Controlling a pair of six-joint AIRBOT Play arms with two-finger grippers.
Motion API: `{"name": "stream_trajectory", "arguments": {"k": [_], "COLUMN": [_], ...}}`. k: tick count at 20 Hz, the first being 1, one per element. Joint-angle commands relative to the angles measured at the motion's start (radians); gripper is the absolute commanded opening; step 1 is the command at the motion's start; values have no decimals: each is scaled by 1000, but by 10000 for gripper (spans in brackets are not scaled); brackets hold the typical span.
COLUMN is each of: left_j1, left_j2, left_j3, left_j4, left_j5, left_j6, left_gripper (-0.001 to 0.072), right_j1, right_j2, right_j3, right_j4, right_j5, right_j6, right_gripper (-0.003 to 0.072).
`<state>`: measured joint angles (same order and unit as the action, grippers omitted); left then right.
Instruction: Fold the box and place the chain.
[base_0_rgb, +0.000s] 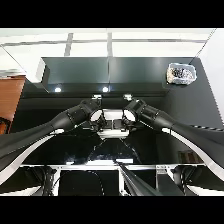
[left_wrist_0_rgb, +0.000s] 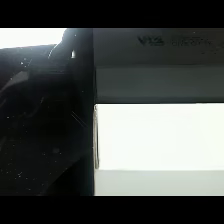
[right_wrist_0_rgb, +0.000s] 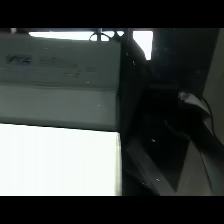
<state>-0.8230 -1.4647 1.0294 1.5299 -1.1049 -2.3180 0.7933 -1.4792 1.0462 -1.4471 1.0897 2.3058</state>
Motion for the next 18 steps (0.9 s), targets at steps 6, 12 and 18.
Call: {"name": "stream_trajectory", "arguments": {"k": [6,12,18], "left_j1": [1,1,1], "left_j2": [-1,-1,-1], "left_j3": [1,1,1], "left_j4": [-1,-2,-1], "left_j5": [0,0,0], "left_j6": [-2,-2,-2], "left_gripper": [26,26,26], "right_j1": [-2,-48,-182], "right_j2": [17,206,407], "right_j3": [2,25,29], "right_j4": [-3,-24,-641], "right_j5": [-11,55,158], "right_j6": [-19,-151,-167], "right_gripper": [121,275,273]}}
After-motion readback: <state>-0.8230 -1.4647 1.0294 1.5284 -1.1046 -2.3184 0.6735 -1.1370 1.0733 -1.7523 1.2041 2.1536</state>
